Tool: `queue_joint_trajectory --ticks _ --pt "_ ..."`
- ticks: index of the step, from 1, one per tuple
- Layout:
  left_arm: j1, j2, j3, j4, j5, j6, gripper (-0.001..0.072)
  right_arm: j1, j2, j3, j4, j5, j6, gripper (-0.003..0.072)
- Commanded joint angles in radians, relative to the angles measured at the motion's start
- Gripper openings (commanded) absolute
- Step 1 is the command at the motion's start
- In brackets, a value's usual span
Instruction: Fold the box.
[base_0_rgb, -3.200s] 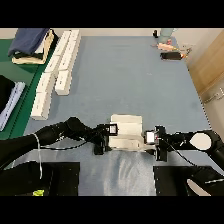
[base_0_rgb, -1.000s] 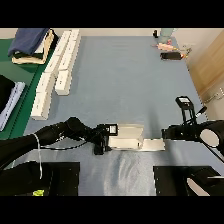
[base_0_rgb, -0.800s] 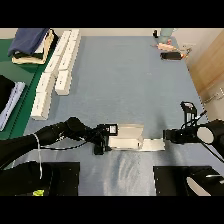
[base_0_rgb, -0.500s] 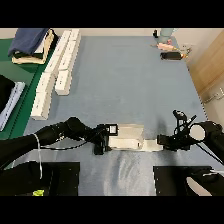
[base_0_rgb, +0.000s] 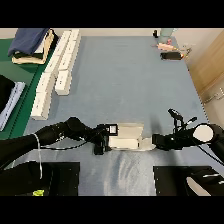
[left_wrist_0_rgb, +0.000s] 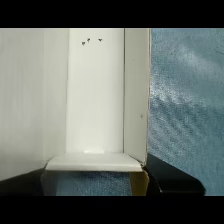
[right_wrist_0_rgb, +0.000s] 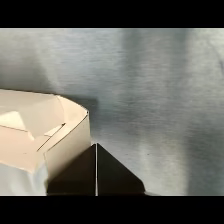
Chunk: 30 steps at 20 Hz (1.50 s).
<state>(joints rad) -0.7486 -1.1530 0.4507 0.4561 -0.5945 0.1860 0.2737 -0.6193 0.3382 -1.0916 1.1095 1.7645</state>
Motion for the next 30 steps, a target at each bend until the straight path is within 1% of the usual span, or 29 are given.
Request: queue_joint_trajectory --ticks 1,5,6,7,8,9,13,14,15,16,20,22,23,26,28,30 --pt "0.0 0.0 0.0 0.0 0.0 0.0 0.0518 0.0 0.023 -0.001 0.037 0.0 -0.04 0.0003" --pt "0.0 0.0 0.0 0.0 0.0 0.0 0.0518 0.0 0.023 -0.001 0.095 -0.012 -0.082 0.0004" --pt "0.0 0.0 0.0 0.0 0.0 0.0 0.0518 0.0 0.023 -0.001 0.112 -0.02 -0.098 0.0037" --pt "0.0 0.0 0.0 0.0 0.0 0.0 0.0518 0.0 0.023 -0.001 0.12 -0.031 -0.108 0.0132" --pt "0.0 0.0 0.0 0.0 0.0 0.0 0.0518 0.0 0.023 -0.001 0.121 -0.049 -0.109 0.0268" --pt "0.0 0.0 0.0 0.0 0.0 0.0 0.0518 0.0 0.022 -0.001 0.121 -0.061 -0.109 0.0301" --pt "0.001 0.0 0.0 0.0 0.0 0.0 0.0518 0.0 0.022 -0.001 0.159 -0.073 -0.116 0.0302" --pt "0.001 0.0 0.0 0.0 0.0 0.0 0.0518 0.0 0.021 -0.001 0.182 -0.08 -0.148 0.0302" --pt "0.0 0.0 0.0 0.0 0.0 0.0 0.0519 0.0 0.02 -0.001 0.203 -0.084 -0.172 0.0356" --pt "0.0 0.0 0.0 0.0 0.0 0.0 0.0518 0.0 0.02 -0.001 0.214 -0.092 -0.189 0.0489" --pt "0.0 0.0 0.0 0.0 0.0 0.0 0.0518 0.0 0.008 -0.001 0.22 -0.127 -0.191 0.0492" --pt "0.001 0.0 0.0 0.0 0.0 0.0 0.0518 0.001 -0.033 -0.001 0.22 -0.126 -0.191 0.0468" --pt "0.0 0.0 0.0 0.0 0.0 0.0 0.0518 0.005 -0.056 -0.001 0.222 -0.127 -0.191 0.0467" --pt "0.0 0.0 0.0 0.0 0.0 0.0 0.0518 0.077 -0.105 0.002 0.219 -0.164 -0.171 0.0462" --pt "0.0 0.0 0.0 0.0 0.0 0.0 0.0518 0.154 -0.119 0.024 0.161 -0.202 -0.071 0.0462" --pt "0.0 0.0 0.0 0.0 0.0 0.0 0.0518 0.243 -0.13 0.069 0.028 -0.221 0.09 0.0462"
